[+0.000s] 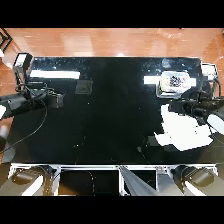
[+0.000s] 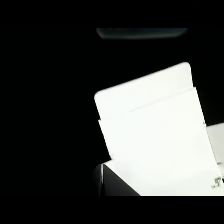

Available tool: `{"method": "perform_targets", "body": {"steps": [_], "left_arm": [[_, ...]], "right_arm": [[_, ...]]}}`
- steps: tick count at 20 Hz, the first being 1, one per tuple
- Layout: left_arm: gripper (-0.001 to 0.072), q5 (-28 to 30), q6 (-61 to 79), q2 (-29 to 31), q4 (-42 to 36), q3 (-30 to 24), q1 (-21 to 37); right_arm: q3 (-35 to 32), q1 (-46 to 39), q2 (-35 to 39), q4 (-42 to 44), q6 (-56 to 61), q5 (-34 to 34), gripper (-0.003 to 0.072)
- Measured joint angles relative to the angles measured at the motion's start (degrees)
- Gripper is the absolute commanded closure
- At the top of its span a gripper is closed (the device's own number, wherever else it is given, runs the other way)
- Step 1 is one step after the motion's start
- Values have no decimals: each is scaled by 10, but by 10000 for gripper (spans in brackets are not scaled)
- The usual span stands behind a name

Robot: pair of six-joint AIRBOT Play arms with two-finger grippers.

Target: Fold the box and place the chain.

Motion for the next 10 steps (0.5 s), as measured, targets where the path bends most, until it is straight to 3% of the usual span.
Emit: {"method": "perform_targets", "body": {"steps": [1,2,3,4,10], "left_arm": [[686,10,0,-4,-4,0,0],[573,16,0,-9,-7,0,0],[218,24,0,-15,-10,0,0],[62,27,0,-23,-12,0,0],[62,26,-13,-53,-49,0,0]], "right_arm": [[0,-2,0,-7,0,-10,50],[0,-6,-1,-15,0,-22,-20],[0,-12,-3,-25,-2,-36,-24],[0,-19,-6,-33,-5,-47,-24],[0,-144,-28,-56,-41,-80,-24]]}}
